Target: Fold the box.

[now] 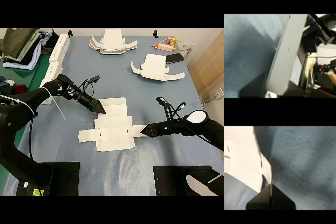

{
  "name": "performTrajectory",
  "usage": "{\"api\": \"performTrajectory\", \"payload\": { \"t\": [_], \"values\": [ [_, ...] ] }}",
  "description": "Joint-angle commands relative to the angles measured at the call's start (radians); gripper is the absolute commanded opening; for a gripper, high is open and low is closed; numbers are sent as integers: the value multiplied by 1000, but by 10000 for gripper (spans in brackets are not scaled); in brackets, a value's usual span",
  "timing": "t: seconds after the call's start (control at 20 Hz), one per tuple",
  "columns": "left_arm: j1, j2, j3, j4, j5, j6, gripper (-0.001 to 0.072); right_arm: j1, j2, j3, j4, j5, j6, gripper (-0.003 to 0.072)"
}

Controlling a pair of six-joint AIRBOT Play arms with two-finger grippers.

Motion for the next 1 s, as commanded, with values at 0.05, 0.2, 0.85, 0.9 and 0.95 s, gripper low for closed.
{"api": "performTrajectory", "payload": {
  "t": [0.05,0.2,0.85,0.9,0.95],
  "values": [
    [-7,-6,6,10,-28,45,16,0,-1,0,-1,-1,1,4],
    [-7,-6,6,9,-21,43,16,0,-1,0,-6,-14,0,6],
    [-81,152,-19,-14,162,235,11,-1,0,202,-493,-264,398,241],
    [-106,196,-45,-14,217,264,10,-1,0,222,-503,-264,433,241],
    [-133,243,-77,-13,269,296,10,-1,0,241,-505,-263,464,241]
  ]
}}
